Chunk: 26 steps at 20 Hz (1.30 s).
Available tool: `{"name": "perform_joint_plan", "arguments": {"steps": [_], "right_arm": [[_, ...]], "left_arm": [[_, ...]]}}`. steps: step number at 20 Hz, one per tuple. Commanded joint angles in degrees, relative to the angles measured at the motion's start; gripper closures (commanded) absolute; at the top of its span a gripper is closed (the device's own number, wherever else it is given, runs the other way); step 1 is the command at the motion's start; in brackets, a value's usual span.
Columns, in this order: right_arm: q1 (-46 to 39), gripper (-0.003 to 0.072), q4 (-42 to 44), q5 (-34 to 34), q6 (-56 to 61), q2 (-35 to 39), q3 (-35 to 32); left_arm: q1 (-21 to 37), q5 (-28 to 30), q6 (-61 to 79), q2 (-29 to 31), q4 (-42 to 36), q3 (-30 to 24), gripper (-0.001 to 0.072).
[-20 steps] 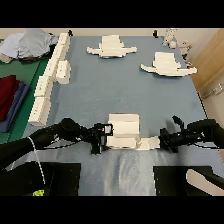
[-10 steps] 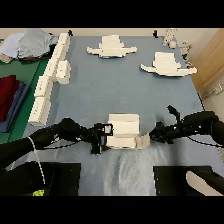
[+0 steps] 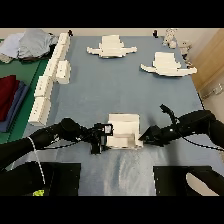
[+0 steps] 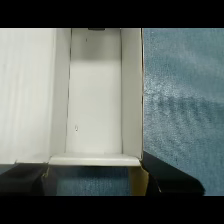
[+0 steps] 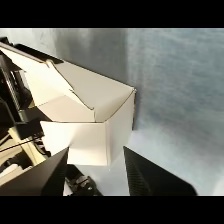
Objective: Fold the box.
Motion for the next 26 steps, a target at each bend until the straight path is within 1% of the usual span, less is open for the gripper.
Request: {"name": "perform_joint_plan", "arguments": {"steps": [1,2,3,5,7,8,12,15,18,22,26], "right_arm": [[6.32,0.0183,-0.50,7.82,-0.44,0.20,0.07],[9.05,0.0203,-0.35,10.93,-0.15,0.20,0.07],[12.09,0.0269,-0.63,13.53,0.85,0.20,0.31],[17.46,0.0269,-1.66,17.99,2.97,0.20,1.36],[21.94,0.0269,-8.94,22.77,15.06,0.17,3.08],[23.87,0.0269,-13.66,23.58,21.97,0.17,4.11],[30.86,0.0269,-33.42,23.41,41.66,0.17,8.79],[35.10,0.0269,-42.01,21.70,51.60,-0.24,11.61],[38.56,0.0269,-45.97,17.40,56.78,-2.23,13.77],[43.76,0.0269,-49.51,13.62,63.84,-6.08,17.31],[47.19,0.0270,-50.58,11.85,67.73,-10.10,20.48]], "left_arm": [[0.00,0.02,0.00,0.00,0.02,0.00,0.0259],[0.00,0.02,0.00,0.00,0.00,0.00,0.0259],[0.00,0.02,0.00,0.00,0.00,0.00,0.0258],[0.00,0.02,0.02,0.00,0.00,0.00,0.0259],[0.00,0.02,0.00,0.00,0.00,0.00,0.0259],[0.00,0.02,0.00,0.00,0.00,0.00,0.0259],[0.00,0.02,0.00,0.00,0.00,0.00,0.0259],[0.00,0.02,0.02,0.00,0.02,0.00,0.0259],[0.00,0.02,0.00,0.00,0.00,0.00,0.0259],[0.00,0.02,0.02,0.00,0.02,0.00,0.0259],[0.00,0.02,0.02,0.00,0.00,0.00,0.0259]]}}
